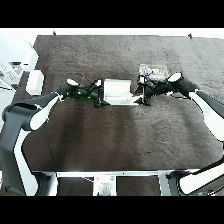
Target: Fold the box and place the chain.
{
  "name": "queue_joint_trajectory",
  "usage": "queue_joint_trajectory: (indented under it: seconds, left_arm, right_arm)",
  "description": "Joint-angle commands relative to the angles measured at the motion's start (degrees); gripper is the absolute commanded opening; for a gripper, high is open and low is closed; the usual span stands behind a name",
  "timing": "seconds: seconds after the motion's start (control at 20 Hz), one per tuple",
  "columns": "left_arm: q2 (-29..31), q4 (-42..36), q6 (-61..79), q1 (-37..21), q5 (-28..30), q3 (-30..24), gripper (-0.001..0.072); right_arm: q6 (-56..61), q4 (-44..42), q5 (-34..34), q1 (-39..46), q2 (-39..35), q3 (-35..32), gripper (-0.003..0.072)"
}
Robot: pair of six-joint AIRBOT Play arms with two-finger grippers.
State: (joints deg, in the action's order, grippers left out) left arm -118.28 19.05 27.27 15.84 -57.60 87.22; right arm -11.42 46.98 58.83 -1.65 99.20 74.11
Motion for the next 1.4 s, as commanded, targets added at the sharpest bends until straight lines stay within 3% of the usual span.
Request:
queue_joint_trajectory:
  seconds: [0.0, 0.55, 0.6, 0.65, 0.8, 1.0, 1.15, 1.35]
  left_arm:
    - [-0.09, 0.22, -0.24, -0.02, 0.07, -0.02, 0.0404]
    - [-0.09, 0.26, -0.26, -0.02, 0.04, -0.02, 0.0404]
    - [-0.09, 0.26, -0.26, -0.02, 0.02, -0.02, 0.0405]
    - [-0.09, 0.26, -0.26, -0.02, 0.02, -0.02, 0.0404]
    - [-0.09, 0.26, -0.26, -0.02, 0.07, -0.02, 0.0405]
    - [-0.09, 0.26, -0.24, -0.02, 0.09, -0.02, 0.0404]
    - [-0.09, 0.26, -0.26, -0.02, 0.07, -0.02, 0.0404]
    - [-0.09, 0.22, -0.24, -0.02, -0.07, -0.02, 0.0404]
  right_arm:
    - [-1.36, -1.51, -1.03, -0.2, 0.48, -0.02, 0.0554]
    - [-1.7, -3.06, -1.62, -1.55, 0.48, -0.04, 0.0549]
    - [-1.66, -3.04, -1.44, -1.55, 0.48, -0.04, 0.0524]
    - [-1.66, -3.04, -0.94, -1.53, 0.48, -0.04, 0.0429]
    - [-1.7, -3.43, -0.74, -1.53, 0.48, -0.04, 0.0372]
    - [-1.68, -7.08, -0.26, -2.71, 1.33, -0.07, 0.0216]
    - [-1.73, -9.09, -0.28, -3.69, 2.25, -0.07, 0.0187]
    - [-1.99, -10.16, -0.33, -4.35, 3.02, -0.04, 0.0206]
